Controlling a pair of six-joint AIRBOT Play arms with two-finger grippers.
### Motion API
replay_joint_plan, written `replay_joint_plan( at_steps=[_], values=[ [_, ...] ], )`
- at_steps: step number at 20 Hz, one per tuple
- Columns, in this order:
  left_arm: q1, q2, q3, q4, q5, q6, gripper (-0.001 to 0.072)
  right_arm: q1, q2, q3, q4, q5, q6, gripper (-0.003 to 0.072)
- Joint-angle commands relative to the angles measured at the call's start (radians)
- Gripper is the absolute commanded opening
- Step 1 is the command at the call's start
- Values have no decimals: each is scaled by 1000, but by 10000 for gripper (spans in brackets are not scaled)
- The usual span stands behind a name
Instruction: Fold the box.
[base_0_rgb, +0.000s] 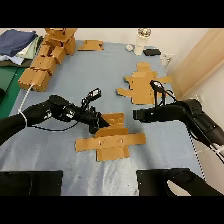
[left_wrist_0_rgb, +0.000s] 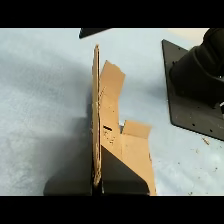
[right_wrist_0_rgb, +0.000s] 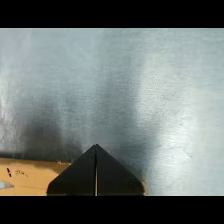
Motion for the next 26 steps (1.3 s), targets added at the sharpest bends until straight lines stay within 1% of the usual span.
replay_joint_plan(
  at_steps=[1, 7, 19, 23, 26],
  values=[
    [-13, 1, -13, 1, -2, 37, 10, 2, 23, -10, -50, 19, 50, 1],
    [-13, 0, -13, 93, -10, 36, 12, 2, 21, -10, -49, 21, 50, 1],
    [-13, 1, -2, 107, -19, 12, 13, 2, 21, -10, -49, 20, 50, 1],
    [-13, 0, -2, 170, -22, 3, 13, 2, 21, -10, -49, 20, 50, 1],
    [-13, 0, -2, 182, -29, 0, 14, 2, 21, -10, -49, 21, 50, 1]
  ],
)
